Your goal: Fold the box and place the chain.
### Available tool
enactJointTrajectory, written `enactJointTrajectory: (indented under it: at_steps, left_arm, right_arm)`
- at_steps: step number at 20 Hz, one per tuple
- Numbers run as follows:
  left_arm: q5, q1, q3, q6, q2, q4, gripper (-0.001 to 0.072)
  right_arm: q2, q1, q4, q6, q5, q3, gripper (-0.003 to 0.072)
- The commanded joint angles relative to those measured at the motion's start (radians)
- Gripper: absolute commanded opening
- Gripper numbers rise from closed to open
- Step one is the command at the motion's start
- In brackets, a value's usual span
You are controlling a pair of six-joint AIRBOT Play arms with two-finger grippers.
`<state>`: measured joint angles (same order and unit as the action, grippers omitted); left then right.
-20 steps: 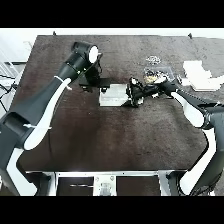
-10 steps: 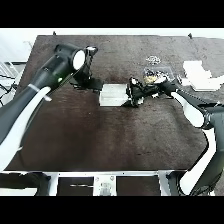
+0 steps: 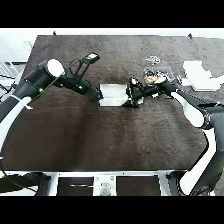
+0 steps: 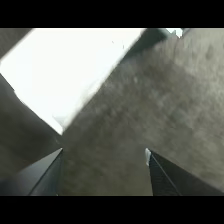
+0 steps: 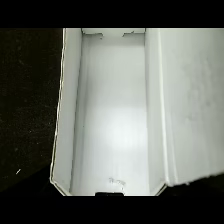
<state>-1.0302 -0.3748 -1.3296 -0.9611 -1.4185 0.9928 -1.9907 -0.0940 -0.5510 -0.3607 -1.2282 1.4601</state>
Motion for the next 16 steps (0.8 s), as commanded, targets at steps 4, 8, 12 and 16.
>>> enactJointTrajectory:
  at_steps: [4, 8, 12, 16]
  left_arm:
    - [0.085, 0.051, 0.055, 0.381, 0.001, -0.090, 0.0605]
    - [-0.026, 0.223, 0.086, 0.840, -0.054, -0.451, 0.0604]
    - [-0.071, 0.246, 0.085, 1.015, -0.183, -0.452, 0.0605]
    - [-0.059, 0.246, 0.021, 1.130, -0.308, -0.452, 0.0605]
  right_arm:
    - [0.000, 0.000, 0.000, 0.000, 0.000, 0.000, 0.0568]
    - [0.000, 0.000, 0.000, 0.000, 0.000, 0.000, 0.0568]
    - [0.000, 0.000, 0.000, 0.000, 0.000, 0.000, 0.0568]
    - [0.000, 0.000, 0.000, 0.000, 0.000, 0.000, 0.0568]
